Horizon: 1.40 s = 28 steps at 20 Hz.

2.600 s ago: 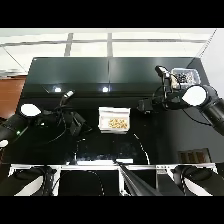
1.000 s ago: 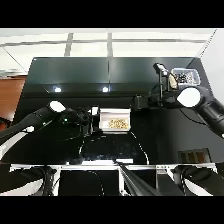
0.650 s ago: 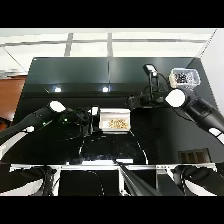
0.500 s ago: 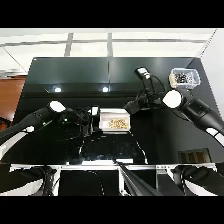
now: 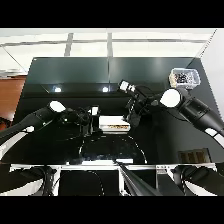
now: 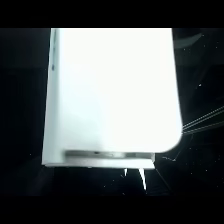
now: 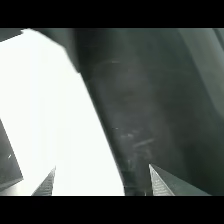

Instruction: Fold the box and place the chain.

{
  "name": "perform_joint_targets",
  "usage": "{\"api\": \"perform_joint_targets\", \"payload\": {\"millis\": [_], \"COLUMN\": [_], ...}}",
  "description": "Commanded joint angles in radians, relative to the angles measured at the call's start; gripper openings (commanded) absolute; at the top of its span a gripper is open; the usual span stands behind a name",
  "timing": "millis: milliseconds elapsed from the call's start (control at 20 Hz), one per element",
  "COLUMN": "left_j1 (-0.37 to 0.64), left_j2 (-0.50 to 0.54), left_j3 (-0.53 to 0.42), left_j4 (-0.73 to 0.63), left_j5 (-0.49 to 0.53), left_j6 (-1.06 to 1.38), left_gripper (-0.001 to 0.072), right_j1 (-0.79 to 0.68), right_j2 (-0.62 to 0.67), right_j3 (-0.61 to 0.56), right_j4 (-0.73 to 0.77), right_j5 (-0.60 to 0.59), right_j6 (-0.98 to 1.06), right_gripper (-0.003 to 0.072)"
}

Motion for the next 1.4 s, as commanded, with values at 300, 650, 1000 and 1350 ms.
{"api": "perform_joint_targets", "payload": {"millis": [300,650,1000,1350], "left_j1": [-0.001,-0.001,-0.001,-0.001], "left_j2": [-0.001,-0.001,-0.001,-0.001], "left_j3": [0.001,0.001,0.001,0.001], "left_j4": [0.000,0.000,0.000,0.000], "left_j5": [0.000,0.000,0.000,0.000], "left_j6": [0.000,0.000,0.000,0.000], "left_gripper": [0.0277,0.0277,0.0277,0.0277], "right_j1": [0.005,0.003,0.003,0.004], "right_j2": [-0.052,-0.058,-0.058,-0.058], "right_j3": [-0.032,-0.032,-0.032,-0.032], "right_j4": [0.107,0.119,0.116,0.113], "right_j5": [0.017,0.066,0.053,0.063], "right_j6": [-0.325,-0.304,-0.293,-0.293], "right_gripper": [0.0651,0.0351,0.0188,0.0097]}}
